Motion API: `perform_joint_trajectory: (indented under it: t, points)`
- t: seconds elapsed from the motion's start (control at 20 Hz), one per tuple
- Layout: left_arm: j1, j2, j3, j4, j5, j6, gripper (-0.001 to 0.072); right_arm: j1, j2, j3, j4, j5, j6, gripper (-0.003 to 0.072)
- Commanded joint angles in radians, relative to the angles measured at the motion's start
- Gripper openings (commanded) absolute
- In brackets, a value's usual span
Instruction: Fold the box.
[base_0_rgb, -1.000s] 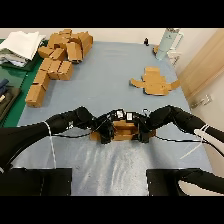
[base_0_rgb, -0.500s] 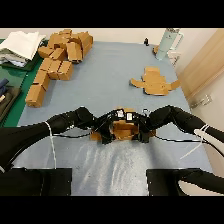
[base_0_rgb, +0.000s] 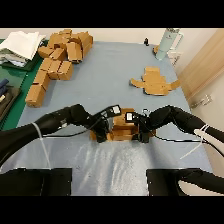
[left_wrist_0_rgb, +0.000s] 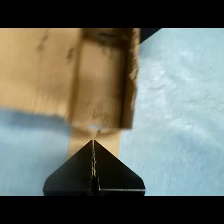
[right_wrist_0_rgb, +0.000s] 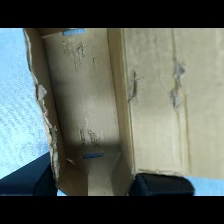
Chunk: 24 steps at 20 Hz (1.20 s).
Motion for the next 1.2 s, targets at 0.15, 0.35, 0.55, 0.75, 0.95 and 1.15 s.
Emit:
perform_joint_trajectory:
  t: [0.15,0.35,0.55,0.75,0.95,1.15]
  points:
    - [0.288,0.217,-0.101,0.283,-0.160,-0.784,0.0015,0.000,0.000,0.000,0.000,0.000,0.001,0.0503]
    - [0.375,0.193,-0.210,0.159,-0.258,-0.882,0.0015,0.000,0.000,0.000,0.000,0.000,0.001,0.0503]
    - [0.253,0.129,-0.245,-0.019,-0.107,-0.840,0.0015,0.000,0.000,0.000,0.000,0.000,0.001,0.0503]
    - [0.103,0.075,-0.244,-0.170,0.063,-0.814,0.0015,0.000,0.000,0.000,0.000,0.000,0.001,0.0503]
    - [0.009,0.056,-0.232,-0.193,0.173,-0.814,0.0015,0.000,0.000,0.000,0.000,0.000,0.001,0.0503]
    - [-0.027,0.064,-0.172,-0.190,0.171,-0.793,0.0015,0.000,0.000,0.000,0.000,0.000,0.001,0.0503]
